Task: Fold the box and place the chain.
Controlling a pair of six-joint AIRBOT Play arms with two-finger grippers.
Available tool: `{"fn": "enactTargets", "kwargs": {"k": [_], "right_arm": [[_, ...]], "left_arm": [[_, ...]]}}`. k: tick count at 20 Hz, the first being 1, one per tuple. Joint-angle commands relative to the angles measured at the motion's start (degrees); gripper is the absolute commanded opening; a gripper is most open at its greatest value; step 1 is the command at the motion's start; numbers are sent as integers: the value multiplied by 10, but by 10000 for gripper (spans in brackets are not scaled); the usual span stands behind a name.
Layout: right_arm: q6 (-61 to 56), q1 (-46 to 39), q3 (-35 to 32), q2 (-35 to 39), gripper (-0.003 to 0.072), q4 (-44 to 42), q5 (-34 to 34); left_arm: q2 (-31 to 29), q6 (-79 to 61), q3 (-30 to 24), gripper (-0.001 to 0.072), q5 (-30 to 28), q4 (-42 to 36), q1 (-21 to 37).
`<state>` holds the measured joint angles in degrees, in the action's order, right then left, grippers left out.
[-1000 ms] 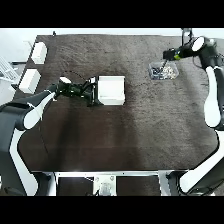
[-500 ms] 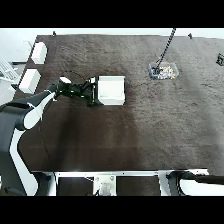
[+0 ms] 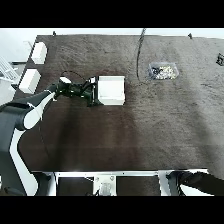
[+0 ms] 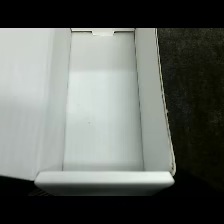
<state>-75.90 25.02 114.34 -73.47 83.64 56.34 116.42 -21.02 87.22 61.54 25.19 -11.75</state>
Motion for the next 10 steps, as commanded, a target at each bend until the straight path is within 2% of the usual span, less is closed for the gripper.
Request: {"fn": "enactTargets", "kwargs": {"k": [1, 6, 10], "right_arm": [[-2, 44, -34, 0, 12, -2, 2], [-6, 56, -88, -24, 12, -37, 0], [-5, 56, -157, -47, 12, -37, -18]], "left_arm": [[0, 0, 0, 458, 0, 0, 0], [0, 0, 0, 458, 0, 0, 0], [0, 0, 0, 458, 0, 0, 0]]}}
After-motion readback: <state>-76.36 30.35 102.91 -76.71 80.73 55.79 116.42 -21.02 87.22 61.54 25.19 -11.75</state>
